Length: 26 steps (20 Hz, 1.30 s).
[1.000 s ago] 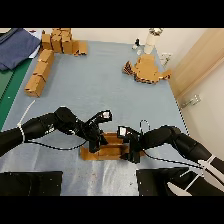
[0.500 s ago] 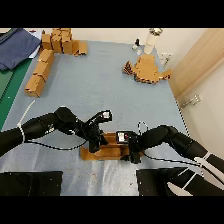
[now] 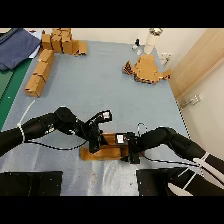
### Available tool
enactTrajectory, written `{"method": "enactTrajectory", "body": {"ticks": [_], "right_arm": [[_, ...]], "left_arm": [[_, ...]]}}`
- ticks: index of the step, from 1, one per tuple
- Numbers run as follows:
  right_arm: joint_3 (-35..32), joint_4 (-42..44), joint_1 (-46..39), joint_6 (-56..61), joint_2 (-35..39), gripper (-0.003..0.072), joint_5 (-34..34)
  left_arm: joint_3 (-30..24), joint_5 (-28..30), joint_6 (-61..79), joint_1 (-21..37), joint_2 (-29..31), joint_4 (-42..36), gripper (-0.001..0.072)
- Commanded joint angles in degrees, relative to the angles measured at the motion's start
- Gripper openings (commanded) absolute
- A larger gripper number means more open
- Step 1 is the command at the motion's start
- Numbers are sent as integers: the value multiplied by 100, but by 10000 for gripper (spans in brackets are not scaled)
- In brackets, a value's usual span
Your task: Fold the box.
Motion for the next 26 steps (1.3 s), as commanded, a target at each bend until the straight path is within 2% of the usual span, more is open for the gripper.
{"method": "enactTrajectory", "body": {"ticks": [1,8,10,21,22,26], "right_arm": [[-20,-7,111,-15,-39,699,144],[-20,-17,111,-15,-101,680,162],[-20,-33,111,-13,-101,642,155],[-20,-116,111,-13,-96,638,164],[-20,-116,111,-13,-79,614,164],[-22,-181,111,28,70,614,181]], "left_arm": [[2,9,0,2,-2,-2,12],[2,7,0,2,-2,-2,12],[2,7,0,2,-2,-2,12],[2,7,0,2,-2,-2,12],[2,7,0,2,-2,-2,12],[2,9,0,2,-2,-2,13]]}}
